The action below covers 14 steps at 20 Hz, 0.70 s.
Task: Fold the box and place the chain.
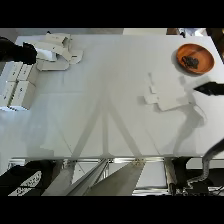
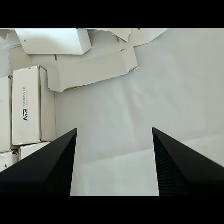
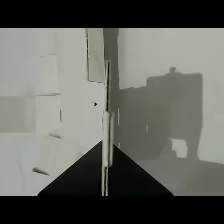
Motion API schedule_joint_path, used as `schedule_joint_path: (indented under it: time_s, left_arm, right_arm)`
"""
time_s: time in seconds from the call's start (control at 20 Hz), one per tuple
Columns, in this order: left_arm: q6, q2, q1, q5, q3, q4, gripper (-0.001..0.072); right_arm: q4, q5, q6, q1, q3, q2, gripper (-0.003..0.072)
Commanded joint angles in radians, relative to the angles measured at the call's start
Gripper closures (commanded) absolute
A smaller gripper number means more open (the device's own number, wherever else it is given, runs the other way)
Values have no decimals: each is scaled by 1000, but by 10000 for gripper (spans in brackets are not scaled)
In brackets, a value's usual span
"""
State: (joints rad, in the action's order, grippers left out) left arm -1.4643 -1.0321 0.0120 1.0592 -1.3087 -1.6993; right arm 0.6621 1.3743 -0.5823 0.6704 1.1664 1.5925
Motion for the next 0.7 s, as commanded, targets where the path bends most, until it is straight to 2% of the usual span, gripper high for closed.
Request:
schedule_joint_path:
  time_s: [0.0,0.2,0.45,0.65]
  left_arm:
    - [0,1,1,0,0,0,193]
    - [0,1,1,0,0,0,193]
    - [0,1,0,0,0,0,193]
    - [0,1,0,0,0,0,193]
  right_arm:
    - [-210,-6,106,-169,0,-1,674]
    - [-348,-48,188,-343,0,-1,674]
    - [-431,-307,214,-568,0,-1,674]
    - [-470,-470,214,-717,0,0,675]
